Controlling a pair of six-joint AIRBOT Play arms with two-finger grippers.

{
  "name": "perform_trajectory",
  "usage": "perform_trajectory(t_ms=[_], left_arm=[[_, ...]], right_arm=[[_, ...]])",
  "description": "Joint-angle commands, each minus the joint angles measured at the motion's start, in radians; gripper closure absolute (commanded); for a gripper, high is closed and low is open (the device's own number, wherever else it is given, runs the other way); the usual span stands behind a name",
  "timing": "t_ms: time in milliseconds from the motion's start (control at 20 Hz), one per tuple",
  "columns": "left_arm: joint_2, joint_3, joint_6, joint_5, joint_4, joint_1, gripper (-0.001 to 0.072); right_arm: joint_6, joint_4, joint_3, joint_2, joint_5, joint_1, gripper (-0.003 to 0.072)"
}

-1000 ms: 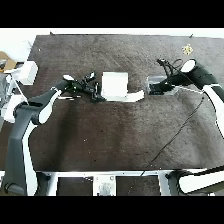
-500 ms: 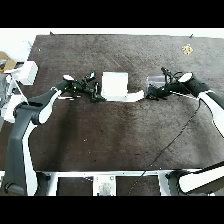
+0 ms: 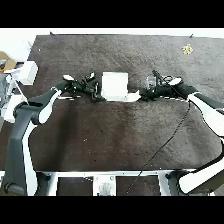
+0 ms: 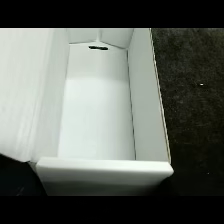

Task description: Fold the box and place the chain.

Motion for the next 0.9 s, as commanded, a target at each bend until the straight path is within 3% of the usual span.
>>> perform_trajectory(t_ms=[0,350,400,450,700,750,850], left_arm=[[0.000,0.000,0.000,0.000,0.001,-0.001,0.0357],[0.000,0.000,0.000,0.000,0.001,-0.001,0.0357],[0.000,0.000,0.000,0.000,0.001,-0.001,0.0358],[0.000,0.000,0.000,0.000,0.000,-0.001,0.0358],[0.000,0.000,0.000,0.000,0.001,-0.001,0.0358],[0.000,0.000,0.000,0.000,0.000,-0.001,0.0358],[0.000,0.000,0.000,0.000,0.000,-0.001,0.0357]], right_arm=[[-0.050,0.043,0.002,0.031,0.019,0.003,0.0281],[-0.104,0.141,0.004,0.056,0.041,0.018,0.0277],[-0.135,0.183,0.004,0.056,0.052,0.024,0.0146],[-0.158,0.211,0.005,0.056,0.052,0.034,0.0103],[-0.098,0.149,0.063,0.018,0.073,0.076,0.0113],[-0.079,0.129,0.083,0.008,0.086,0.087,0.0164],[0.013,0.022,0.136,-0.010,0.103,0.111,0.0179]])
